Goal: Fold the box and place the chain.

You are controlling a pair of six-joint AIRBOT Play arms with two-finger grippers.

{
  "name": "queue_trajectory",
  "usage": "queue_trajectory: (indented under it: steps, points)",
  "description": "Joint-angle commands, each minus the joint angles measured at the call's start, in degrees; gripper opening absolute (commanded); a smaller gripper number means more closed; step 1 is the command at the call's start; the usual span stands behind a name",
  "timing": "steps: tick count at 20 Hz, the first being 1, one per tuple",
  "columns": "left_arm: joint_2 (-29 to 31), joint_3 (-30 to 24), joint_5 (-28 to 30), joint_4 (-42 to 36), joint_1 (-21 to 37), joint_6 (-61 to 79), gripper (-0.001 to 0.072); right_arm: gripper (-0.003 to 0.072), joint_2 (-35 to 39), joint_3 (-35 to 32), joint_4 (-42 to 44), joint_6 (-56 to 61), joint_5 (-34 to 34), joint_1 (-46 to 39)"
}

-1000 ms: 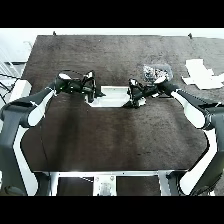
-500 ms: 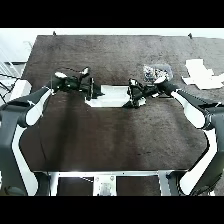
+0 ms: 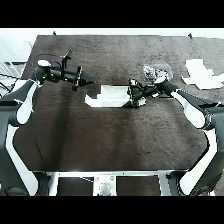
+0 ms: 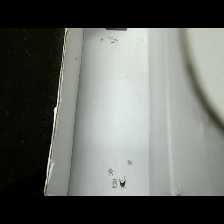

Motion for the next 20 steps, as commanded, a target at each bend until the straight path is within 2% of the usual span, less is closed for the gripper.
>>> queue_trajectory:
  steps: [1, 3, 6, 9, 13, 18, 20]
  points:
    - [6.62, -2.27, 1.81, 1.05, -1.14, -2.93, 0.0011, 0.0585, -0.04, 0.00, 0.02, 0.00, -0.02, 0.02]
    - [13.09, -9.57, 7.82, 1.90, -2.84, -0.37, 0.0011, 0.0584, -0.04, 0.00, 0.02, 0.00, -0.02, 0.02]
    - [22.38, -23.41, 21.38, 2.32, -6.05, 4.46, 0.0011, 0.0584, -0.04, 0.00, 0.02, 0.00, -0.02, 0.02]
    - [26.27, -31.93, 31.74, 2.32, -9.09, 5.92, 0.0011, 0.0585, -0.04, 0.00, 0.02, 0.00, -0.02, 0.02]
    - [25.73, -35.12, 33.62, 3.65, -13.44, 5.79, 0.0013, 0.0584, -0.04, 0.00, 0.02, 0.02, -0.02, 0.02]
    - [21.77, -34.47, 38.25, 4.85, -16.06, 4.13, 0.0013, 0.0585, -0.04, 0.00, 0.04, 0.00, -0.04, 0.02]
    - [19.98, -32.13, 39.89, 4.87, -15.87, 3.17, 0.0015, 0.0585, -0.04, 0.00, 0.02, 0.00, -0.02, 0.02]
